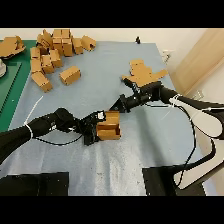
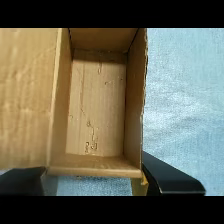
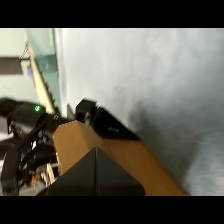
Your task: Fold the box.
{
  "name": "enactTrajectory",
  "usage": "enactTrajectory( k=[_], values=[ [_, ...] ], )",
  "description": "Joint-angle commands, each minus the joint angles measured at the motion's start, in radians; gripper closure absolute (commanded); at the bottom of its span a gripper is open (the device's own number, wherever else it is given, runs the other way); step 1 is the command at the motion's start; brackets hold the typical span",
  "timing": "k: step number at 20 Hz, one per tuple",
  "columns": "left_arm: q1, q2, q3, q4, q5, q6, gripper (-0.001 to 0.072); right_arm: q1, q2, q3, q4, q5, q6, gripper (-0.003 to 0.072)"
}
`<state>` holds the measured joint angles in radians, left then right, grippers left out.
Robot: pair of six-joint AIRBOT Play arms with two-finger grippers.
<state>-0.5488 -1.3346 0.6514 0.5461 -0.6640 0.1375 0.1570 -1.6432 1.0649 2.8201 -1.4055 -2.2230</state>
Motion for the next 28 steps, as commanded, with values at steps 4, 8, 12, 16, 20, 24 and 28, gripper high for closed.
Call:
enactTrajectory(
  k=[4,8,12,16,20,24,28],
  values=[
    [0.0,0.0,0.0,0.0,0.0,0.0,0.019,0.026,0.133,-0.256,0.019,0.029,-0.219,0.0685],
    [0.0,0.0,0.0,0.0,0.0,0.0,0.019,0.057,0.274,-0.422,0.006,0.159,-0.351,0.0685],
    [0.0,0.0,0.0,0.0,0.0,0.0,0.019,0.146,0.42,-0.445,-0.086,0.403,-0.41,0.0684],
    [0.0,0.0,0.0,0.0,-0.001,0.0,0.019,0.216,0.531,-0.393,-0.15,0.491,-0.457,0.0681],
    [0.0,0.0,0.0,0.0,0.0,0.0,0.019,0.32,0.597,-0.393,-0.32,0.538,-0.47,0.0548],
    [0.0,0.0,0.0,0.0,0.0,0.0,0.019,0.402,0.599,-0.393,-0.415,0.549,-0.606,0.0309],
    [0.0,0.0,0.0,0.0,0.0,0.0,0.019,0.468,0.599,-0.393,-0.61,0.704,-0.625,0.0309]
  ],
)
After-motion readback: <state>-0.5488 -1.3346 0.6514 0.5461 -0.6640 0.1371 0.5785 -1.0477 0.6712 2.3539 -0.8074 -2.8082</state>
